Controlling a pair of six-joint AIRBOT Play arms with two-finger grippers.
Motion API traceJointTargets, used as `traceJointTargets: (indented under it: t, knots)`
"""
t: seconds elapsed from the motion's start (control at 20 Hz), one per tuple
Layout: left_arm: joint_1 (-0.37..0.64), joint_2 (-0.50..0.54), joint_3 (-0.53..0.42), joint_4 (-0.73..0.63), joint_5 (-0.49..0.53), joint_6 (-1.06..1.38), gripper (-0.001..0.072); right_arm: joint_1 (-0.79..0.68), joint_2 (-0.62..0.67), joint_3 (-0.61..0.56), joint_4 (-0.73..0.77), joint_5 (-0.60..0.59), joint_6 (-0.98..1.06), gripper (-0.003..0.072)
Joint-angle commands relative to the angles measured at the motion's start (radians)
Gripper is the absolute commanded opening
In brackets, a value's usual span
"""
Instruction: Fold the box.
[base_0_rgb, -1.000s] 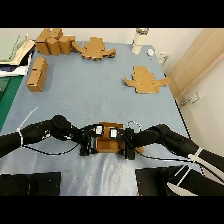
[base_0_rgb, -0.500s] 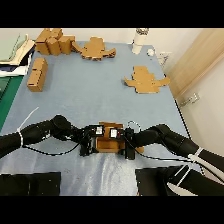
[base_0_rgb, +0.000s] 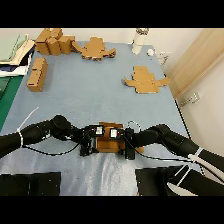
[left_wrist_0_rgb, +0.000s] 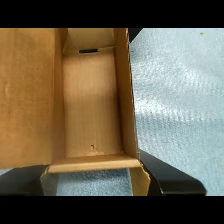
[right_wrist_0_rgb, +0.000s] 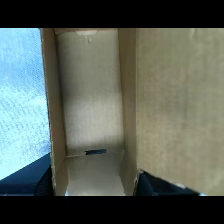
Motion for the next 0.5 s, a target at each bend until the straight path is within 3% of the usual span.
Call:
traceJointTargets:
  t: [0.0, 0.4, 0.45]
  knots:
    - [0.000, -0.001, 0.001, 0.000, 0.000, 0.000, 0.0527, 0.000, 0.000, 0.000, 0.000, 0.000, 0.000, 0.0509]
    - [0.000, -0.001, 0.001, 0.000, 0.000, 0.000, 0.0527, 0.000, 0.003, 0.005, 0.035, -0.011, 0.000, 0.0523]
    - [0.000, -0.001, 0.001, 0.000, 0.001, 0.000, 0.0527, 0.000, 0.009, 0.005, 0.029, -0.023, 0.008, 0.0634]
